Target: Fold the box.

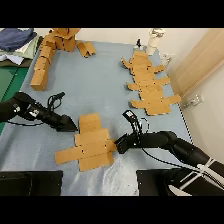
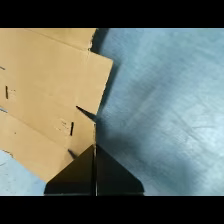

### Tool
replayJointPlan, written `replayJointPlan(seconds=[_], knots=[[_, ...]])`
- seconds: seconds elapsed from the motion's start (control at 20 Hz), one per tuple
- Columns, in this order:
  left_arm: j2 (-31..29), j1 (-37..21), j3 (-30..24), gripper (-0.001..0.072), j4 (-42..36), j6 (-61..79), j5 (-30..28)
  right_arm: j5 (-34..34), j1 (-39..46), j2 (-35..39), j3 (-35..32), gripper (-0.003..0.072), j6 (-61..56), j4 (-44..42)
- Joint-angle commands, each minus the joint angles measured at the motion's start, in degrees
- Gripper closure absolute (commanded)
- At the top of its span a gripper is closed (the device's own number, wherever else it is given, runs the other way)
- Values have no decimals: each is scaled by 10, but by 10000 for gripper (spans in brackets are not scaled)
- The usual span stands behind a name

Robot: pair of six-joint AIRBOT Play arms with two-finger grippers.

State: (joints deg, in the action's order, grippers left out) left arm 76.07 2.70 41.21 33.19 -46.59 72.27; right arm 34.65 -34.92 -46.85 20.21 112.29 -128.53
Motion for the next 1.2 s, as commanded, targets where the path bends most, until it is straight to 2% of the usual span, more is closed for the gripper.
replayJointPlan(seconds=[0.0, 0.15, 0.4, 0.6, 0.7, 0.85, 0.95, 1.05, 1.1, 1.15], knots=[[23, 23, -5, 341, 2, 12, -60, -12, -16, 26, -1, 686, -19, 5], [36, 29, -5, 341, -20, 33, -90, -11, -16, 26, -1, 686, -20, 5], [60, 63, 23, 342, -82, 93, -82, -10, -16, 26, -1, 685, -20, 17], [69, 69, 44, 344, -83, 108, -21, -4, -16, 26, -1, 685, -19, 30], [71, 69, 44, 371, -78, 113, 13, -3, -16, 25, -1, 685, -20, 35], [81, 70, 44, 373, -77, 119, 33, -3, -16, 25, -1, 685, -20, 41], [89, 70, 44, 616, -77, 132, 48, -3, -16, 25, -1, 685, -20, 41], [97, 70, 44, 619, -79, 135, 48, -3, -16, 25, -1, 685, -21, 41], [100, 70, 44, 695, -81, 140, 48, -3, -16, 25, -1, 685, -25, 40], [103, 70, 44, 697, -87, 148, 48, -3, -16, 25, -1, 685, -28, 41]])
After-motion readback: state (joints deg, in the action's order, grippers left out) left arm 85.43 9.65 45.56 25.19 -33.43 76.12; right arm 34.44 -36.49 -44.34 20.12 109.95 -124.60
